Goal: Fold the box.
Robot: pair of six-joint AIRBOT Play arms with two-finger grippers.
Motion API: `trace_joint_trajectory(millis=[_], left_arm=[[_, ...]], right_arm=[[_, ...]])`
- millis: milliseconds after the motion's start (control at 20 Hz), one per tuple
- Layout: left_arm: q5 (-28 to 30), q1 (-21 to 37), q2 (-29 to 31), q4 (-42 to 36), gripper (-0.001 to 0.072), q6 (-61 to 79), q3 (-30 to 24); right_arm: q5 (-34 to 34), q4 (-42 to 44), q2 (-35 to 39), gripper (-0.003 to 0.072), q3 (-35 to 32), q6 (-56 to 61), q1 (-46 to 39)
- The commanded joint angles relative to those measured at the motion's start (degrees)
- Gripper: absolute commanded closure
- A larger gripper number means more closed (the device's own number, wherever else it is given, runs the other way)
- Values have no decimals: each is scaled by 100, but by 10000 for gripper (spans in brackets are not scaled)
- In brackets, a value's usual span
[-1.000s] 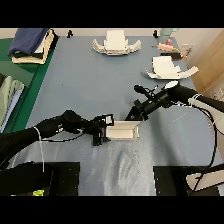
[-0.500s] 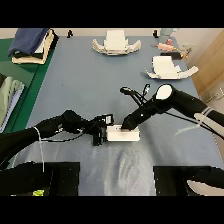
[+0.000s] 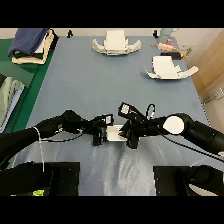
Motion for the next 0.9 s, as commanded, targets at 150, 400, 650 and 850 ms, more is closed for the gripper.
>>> trace_joint_trajectory(millis=[150,400,650,850], left_arm=[[2,0,0,2,215,0,4],[2,0,0,2,215,0,4],[2,0,0,2,215,0,4],[2,0,0,2,215,0,4]], right_arm=[[-459,-358,208,288,-175,-949,306],[-496,-931,188,254,-175,-951,306],[-492,-861,-50,137,-175,-1117,352],[-496,-848,-308,134,-175,-1333,387]])
